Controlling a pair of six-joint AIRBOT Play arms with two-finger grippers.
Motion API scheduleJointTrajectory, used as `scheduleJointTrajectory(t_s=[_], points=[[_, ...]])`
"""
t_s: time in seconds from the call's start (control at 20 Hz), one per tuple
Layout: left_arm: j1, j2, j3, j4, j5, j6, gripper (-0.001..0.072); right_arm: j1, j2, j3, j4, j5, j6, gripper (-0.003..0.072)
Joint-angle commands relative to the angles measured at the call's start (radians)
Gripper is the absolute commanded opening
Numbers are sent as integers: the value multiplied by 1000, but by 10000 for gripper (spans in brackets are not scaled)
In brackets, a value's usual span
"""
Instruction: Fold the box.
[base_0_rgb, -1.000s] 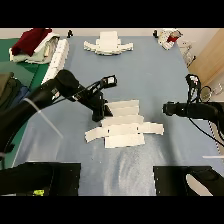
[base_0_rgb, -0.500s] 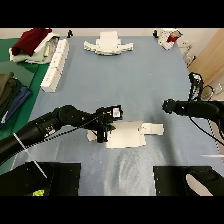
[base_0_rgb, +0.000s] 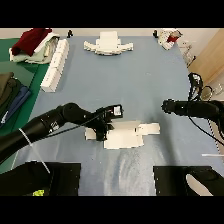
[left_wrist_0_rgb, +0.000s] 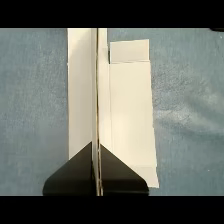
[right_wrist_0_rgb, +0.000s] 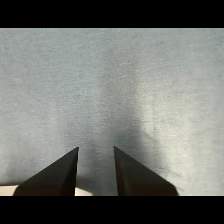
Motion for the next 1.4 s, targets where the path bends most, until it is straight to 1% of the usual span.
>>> scheduleJointTrajectory(t_s=[0.0, 0.05, 0.1, 0.15, 0.2, 0.3, 0.35, 0.55, 0.6, 0.75, 0.95, 1.2, 1.35], points=[[124, -39, 113, 10, -254, 5, 8, 0, -1, 1, 13, 0, 0, 358], [157, -70, 149, 5, -322, 25, 8, 0, -1, 1, 13, 0, 0, 359], [180, -108, 185, -4, -367, 37, 8, 0, -1, 1, 13, 0, 0, 358], [192, -142, 211, -31, -380, 45, 8, 0, -1, 1, 13, 0, 0, 359], [199, -173, 228, -87, -380, 65, 9, 0, -1, 1, 13, 0, 0, 359], [196, -208, 237, -193, -380, 139, 9, 0, -1, 1, 13, 0, 0, 358], [193, -216, 237, -201, -380, 147, 9, 0, -1, 1, 13, -1, 0, 358], [192, -222, 236, -52, -380, 42, 11, 0, -1, 1, 14, 0, 0, 358], [192, -222, 236, -32, -381, 24, 12, 0, -1, 1, 14, 0, 0, 358], [185, -223, 225, -51, -369, 17, 12, 0, -1, 1, 20, 0, 0, 358], [150, -222, 201, -62, -298, 25, 11, 0, -1, 1, 27, -1, 0, 358], [128, -222, 195, -61, -317, 24, 11, 1, -1, 1, 35, -6, 0, 358], [128, -222, 161, -61, -315, 25, 11, 1, -1, 1, 40, -8, 0, 358]])
